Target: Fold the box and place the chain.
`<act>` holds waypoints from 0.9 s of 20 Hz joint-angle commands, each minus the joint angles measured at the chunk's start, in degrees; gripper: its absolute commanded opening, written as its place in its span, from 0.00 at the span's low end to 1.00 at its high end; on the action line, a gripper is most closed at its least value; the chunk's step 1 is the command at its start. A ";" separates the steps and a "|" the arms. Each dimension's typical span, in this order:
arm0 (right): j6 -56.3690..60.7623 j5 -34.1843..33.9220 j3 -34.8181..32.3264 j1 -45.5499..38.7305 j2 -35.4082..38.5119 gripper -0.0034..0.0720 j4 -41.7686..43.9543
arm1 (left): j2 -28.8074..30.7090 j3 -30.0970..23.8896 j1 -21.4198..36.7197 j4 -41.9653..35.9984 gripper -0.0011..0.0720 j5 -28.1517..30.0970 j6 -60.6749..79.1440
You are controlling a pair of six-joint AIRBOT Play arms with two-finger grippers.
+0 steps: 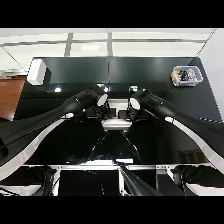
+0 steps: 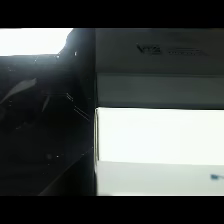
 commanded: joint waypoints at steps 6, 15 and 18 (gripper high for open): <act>-1.92 0.17 0.33 -0.35 2.51 0.54 -0.26 | 0.02 0.02 0.02 0.00 0.05 -0.33 -0.04; -13.70 5.75 0.42 -8.85 23.85 0.54 -35.52 | 0.02 0.02 0.02 0.00 0.05 -1.20 -0.04; -13.44 -13.94 -2.27 -23.12 22.43 0.57 -34.86 | 0.02 0.02 0.02 0.00 0.05 -1.64 -0.04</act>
